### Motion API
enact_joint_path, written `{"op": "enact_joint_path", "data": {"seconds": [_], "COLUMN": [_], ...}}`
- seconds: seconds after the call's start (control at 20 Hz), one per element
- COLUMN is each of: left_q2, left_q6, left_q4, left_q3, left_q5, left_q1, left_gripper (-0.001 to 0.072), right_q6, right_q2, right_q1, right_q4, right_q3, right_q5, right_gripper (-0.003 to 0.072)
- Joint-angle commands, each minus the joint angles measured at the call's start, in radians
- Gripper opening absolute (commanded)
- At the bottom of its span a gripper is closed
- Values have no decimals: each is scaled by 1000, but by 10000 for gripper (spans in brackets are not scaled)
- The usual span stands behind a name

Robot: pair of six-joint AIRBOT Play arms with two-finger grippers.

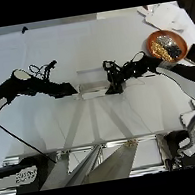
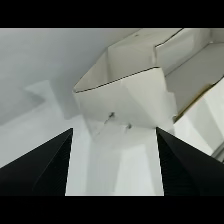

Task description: Fold the box and place the chain.

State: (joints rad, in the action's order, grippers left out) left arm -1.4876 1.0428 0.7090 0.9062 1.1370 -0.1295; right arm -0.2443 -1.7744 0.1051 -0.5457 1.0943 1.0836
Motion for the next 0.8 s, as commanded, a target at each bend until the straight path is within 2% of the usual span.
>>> {"op": "enact_joint_path", "data": {"seconds": [0.0, 0.4, 0.6, 0.65, 0.7, 0.75], "left_q2": [-16, -18, -18, -18, -18, -18], "left_q6": [-33, -105, -104, -100, -100, -100], "left_q4": [-63, -157, -159, -159, -161, -160], "left_q3": [0, 0, 0, 0, 0, 0], "left_q5": [3, 0, -40, -52, -60, -70], "left_q1": [-4, -23, -46, -48, -52, -56], "left_gripper": [586, 560, 559, 540, 452, 440], "right_q6": [0, 0, 0, 0, 0, 0], "right_q2": [0, 0, 0, 0, 0, 0], "right_q1": [0, 0, 0, 0, 0, 0], "right_q4": [0, 0, 0, 0, 0, 0], "right_q3": [0, 0, 0, 0, 0, 0], "right_q5": [0, 0, 0, 0, 0, 0], "right_gripper": [528, 528, 528, 528, 528, 528]}}
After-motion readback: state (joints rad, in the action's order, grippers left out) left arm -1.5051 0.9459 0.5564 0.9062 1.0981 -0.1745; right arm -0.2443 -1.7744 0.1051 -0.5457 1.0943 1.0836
